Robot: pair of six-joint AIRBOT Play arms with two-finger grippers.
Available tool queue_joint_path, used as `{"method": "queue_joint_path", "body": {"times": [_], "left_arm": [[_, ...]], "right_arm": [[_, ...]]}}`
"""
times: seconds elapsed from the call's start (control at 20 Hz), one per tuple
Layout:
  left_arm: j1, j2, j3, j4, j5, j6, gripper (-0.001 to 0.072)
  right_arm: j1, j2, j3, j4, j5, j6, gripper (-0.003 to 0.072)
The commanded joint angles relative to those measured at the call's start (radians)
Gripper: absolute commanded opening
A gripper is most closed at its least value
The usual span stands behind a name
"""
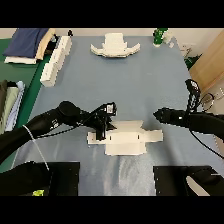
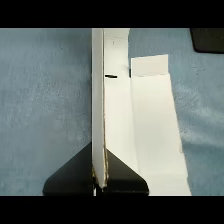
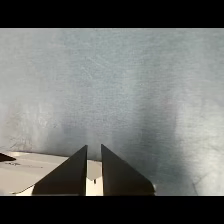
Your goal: Fold the box.
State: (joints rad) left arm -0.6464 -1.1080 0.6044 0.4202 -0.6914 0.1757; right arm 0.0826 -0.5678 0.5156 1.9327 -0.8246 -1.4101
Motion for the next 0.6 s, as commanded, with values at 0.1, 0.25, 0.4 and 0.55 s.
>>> {"method": "queue_joint_path", "body": {"times": [0.1,0.25,0.4,0.55], "left_arm": [[-0.014,-0.038,-0.028,-0.002,0.030,-0.008,0.0011],[-0.014,-0.038,-0.028,-0.002,0.021,-0.010,0.0011],[-0.014,-0.038,-0.028,-0.001,-0.019,-0.013,0.0011],[-0.014,-0.038,-0.028,-0.001,-0.078,-0.047,0.0011]], "right_arm": [[0.001,0.000,-0.019,0.002,0.000,-0.006,0.0130],[0.001,0.000,-0.035,0.004,-0.002,-0.006,0.0130],[0.001,0.002,-0.035,0.004,-0.003,-0.006,0.0130],[0.001,0.002,-0.035,0.004,-0.003,-0.013,0.0130]]}}
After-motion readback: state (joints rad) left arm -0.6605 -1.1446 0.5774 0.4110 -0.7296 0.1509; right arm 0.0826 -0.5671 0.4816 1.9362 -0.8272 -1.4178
